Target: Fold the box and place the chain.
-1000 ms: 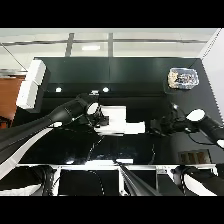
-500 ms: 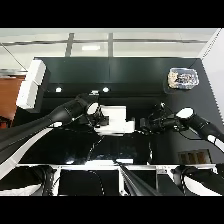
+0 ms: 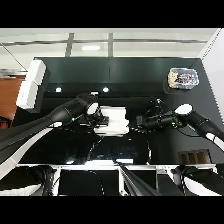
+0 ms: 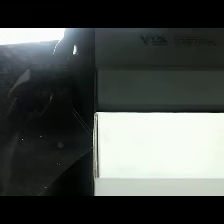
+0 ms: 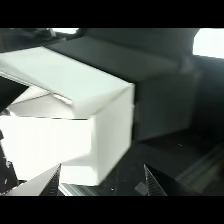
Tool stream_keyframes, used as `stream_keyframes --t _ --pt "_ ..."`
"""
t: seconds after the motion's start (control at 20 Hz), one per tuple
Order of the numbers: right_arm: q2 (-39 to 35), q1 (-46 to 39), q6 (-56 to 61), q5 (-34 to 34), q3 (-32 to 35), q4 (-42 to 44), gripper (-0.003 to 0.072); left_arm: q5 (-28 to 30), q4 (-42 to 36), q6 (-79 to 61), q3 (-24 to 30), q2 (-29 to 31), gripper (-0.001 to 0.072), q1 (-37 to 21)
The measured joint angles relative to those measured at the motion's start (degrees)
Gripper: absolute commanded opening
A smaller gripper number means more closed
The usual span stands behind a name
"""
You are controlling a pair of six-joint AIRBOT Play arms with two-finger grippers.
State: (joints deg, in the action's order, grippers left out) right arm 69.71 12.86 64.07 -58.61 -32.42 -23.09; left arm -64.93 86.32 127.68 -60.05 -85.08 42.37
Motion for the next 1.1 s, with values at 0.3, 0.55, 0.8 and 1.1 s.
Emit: stream_keyframes --t 0.3,0.55,0.8,1.1 --pt "0.00 6.54 4.81 4.52 -4.85 -3.37 0.0474 -0.04 0.02 0.02 0.00 0.00 0.0031 0.00" --pt "0.07 10.32 11.61 7.08 -8.09 -9.60 0.0474 -0.04 0.00 0.02 0.00 0.00 0.0031 0.02" --pt "0.57 12.92 14.01 8.46 -9.29 -11.89 0.0414 -0.17 0.02 0.00 0.00 0.00 0.0031 0.00" --pt "1.53 16.09 20.26 11.23 -11.34 -20.48 0.0414 -0.11 -0.07 0.00 0.00 0.00 0.0031 0.00"
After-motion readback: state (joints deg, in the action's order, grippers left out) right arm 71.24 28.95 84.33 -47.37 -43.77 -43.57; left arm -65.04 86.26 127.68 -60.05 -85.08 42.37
